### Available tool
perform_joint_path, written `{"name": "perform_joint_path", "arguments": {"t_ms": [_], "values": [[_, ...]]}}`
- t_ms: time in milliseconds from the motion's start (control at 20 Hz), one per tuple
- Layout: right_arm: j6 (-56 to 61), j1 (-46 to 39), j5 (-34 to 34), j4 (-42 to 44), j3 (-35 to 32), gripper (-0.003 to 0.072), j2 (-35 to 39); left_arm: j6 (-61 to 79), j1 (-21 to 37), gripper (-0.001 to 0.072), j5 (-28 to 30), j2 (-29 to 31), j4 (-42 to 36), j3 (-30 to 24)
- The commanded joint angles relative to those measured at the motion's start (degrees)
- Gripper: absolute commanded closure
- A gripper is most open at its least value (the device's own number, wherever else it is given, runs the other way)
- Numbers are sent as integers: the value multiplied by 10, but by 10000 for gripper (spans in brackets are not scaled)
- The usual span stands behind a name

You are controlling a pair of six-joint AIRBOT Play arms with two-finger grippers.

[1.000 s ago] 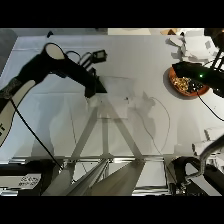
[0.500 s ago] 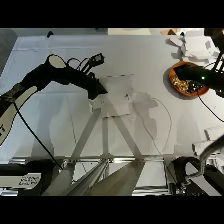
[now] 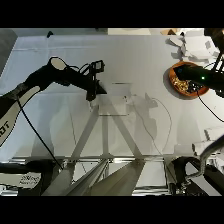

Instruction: Fold the box and place the chain.

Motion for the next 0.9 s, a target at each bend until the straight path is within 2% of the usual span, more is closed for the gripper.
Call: {"name": "perform_joint_path", "arguments": {"t_ms": [0, 100, 300, 600, 850], "values": [[0, 0, 0, 0, 0, 210, 0, 40, 1, 701, 34, -25, -8, 0], [0, 0, 0, 0, 0, 210, 0, 40, 1, 701, 54, -42, -33, 0], [0, 0, 0, 0, 0, 210, 0, 53, 0, 702, 59, -69, -93, 0], [0, 0, 0, 0, 0, 210, 0, 94, -1, 704, 58, -75, -88, 0], [0, 0, 0, 0, 0, 210, 0, 115, 0, 705, 19, -89, -81, 0]]}}
